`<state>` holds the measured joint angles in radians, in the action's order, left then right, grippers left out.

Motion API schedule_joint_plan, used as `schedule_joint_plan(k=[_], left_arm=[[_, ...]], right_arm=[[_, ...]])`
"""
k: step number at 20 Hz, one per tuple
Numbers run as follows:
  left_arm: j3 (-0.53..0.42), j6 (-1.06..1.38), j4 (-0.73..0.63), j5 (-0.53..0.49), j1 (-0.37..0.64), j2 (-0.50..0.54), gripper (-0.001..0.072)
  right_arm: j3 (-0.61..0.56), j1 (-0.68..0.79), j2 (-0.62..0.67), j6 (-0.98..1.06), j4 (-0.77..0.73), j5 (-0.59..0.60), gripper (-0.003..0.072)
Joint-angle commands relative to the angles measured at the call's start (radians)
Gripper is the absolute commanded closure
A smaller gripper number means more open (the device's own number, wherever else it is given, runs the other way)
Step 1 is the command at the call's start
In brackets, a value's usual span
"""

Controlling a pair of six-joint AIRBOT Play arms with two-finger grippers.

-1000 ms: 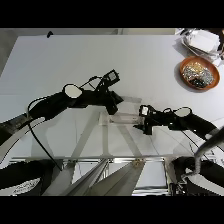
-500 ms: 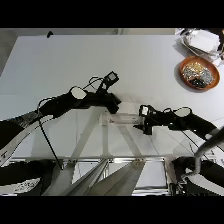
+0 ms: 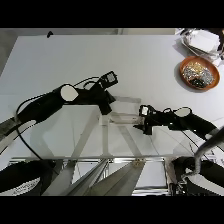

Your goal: Fold the box and place the chain.

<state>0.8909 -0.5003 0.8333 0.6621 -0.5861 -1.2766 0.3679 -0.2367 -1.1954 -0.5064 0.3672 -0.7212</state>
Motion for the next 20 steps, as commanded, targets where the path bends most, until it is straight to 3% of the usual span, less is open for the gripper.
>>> schedule_joint_plan(k=[1, 3, 5, 8, 11, 17, 20], left_arm=[[0.0, -0.027, 0.148, 0.174, 0.073, 0.058, 0.0707], [-0.003, 0.131, 0.135, 0.34, 0.103, 0.054, 0.0706], [-0.026, 0.297, 0.041, 0.44, 0.121, 0.042, 0.0706], [-0.094, 0.448, -0.105, 0.385, 0.116, 0.011, 0.0706], [-0.121, 0.482, -0.144, 0.354, 0.111, -0.038, 0.0706], [-0.121, 0.477, -0.045, 0.308, 0.117, -0.105, 0.069], [-0.121, 0.478, 0.007, 0.29, 0.127, -0.13, 0.0617]], right_arm=[[0.0, 0.0, 0.001, 0.0, 0.0, -0.001, 0.0287], [0.0, 0.0, 0.001, 0.0, 0.0, -0.001, 0.0287], [0.0, 0.0, 0.001, 0.0, 0.0, -0.001, 0.0287], [0.0, 0.0, 0.001, 0.0, 0.0, 0.0, 0.0287], [0.0, 0.0, 0.001, 0.0, 0.0, -0.001, 0.0287], [0.0, 0.0, 0.001, 0.0, 0.0, -0.001, 0.0287], [0.0, 0.0, 0.001, 0.0, 0.0, -0.001, 0.0287]])
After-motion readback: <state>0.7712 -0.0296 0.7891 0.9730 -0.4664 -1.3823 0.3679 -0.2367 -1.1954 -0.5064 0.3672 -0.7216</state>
